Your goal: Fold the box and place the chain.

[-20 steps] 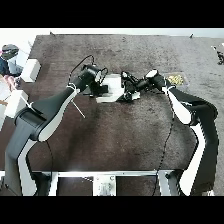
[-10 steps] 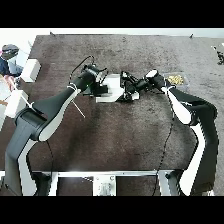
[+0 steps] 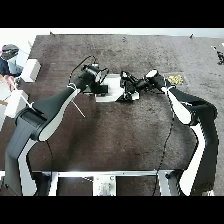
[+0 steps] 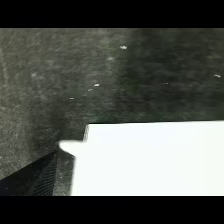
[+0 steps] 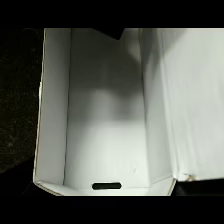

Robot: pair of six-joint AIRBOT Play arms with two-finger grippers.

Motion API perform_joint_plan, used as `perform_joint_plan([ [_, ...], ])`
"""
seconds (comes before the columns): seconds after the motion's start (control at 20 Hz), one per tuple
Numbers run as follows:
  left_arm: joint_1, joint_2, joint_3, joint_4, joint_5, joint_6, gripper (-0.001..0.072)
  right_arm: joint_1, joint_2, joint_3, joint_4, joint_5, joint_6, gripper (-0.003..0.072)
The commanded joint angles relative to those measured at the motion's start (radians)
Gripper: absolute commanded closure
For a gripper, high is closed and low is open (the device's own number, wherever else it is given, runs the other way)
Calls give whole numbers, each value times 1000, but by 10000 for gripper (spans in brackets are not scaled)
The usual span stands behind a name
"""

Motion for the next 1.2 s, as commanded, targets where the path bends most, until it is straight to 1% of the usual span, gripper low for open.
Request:
perform_joint_plan([
  [0.0, 1, 8, 17, -6, -12, 84, 168, 0, 0, 0, 0, 1, 0, 81],
  [0.1, 1, 8, 75, -6, -97, 152, 168, 0, 0, 0, 0, 1, 0, 81],
  [0.25, 1, 9, 209, -6, -225, 240, 168, 0, 0, 0, 0, 1, 0, 81],
  [0.3, 1, 21, 228, -7, -241, 267, 168, 0, 0, 0, 0, 1, 0, 81],
  [0.6, 1, 152, 219, -8, -196, 431, 170, 0, 0, 0, 0, 1, 0, 81],
  [0.7, 1, 178, 218, 41, -177, 507, 170, 0, 0, 0, 0, 1, 0, 81],
  [0.8, 1, 186, 219, 78, -130, 600, 169, 1, 0, 0, 0, 1, 0, 81],
  [0.85, 1, 189, 219, 66, -91, 608, 171, 1, 0, 0, 0, 1, 0, 81],
  [0.95, 7, 189, 216, 56, -47, 634, 170, 0, 0, 0, 0, 1, 0, 81],
  [1.0, 24, 191, 216, 26, -28, 691, 170, 0, 0, 0, 0, 0, 0, 81],
  [1.05, 59, 193, 216, -53, -14, 767, 170, 0, 0, 0, 0, 1, 0, 81],
  [1.1, 105, 196, 216, -166, -10, 853, 170, 0, 0, 0, 0, 1, 0, 80],
  [1.15, 162, 196, 214, -311, -11, 945, 170, 0, 0, 0, 0, 1, 0, 81],
])
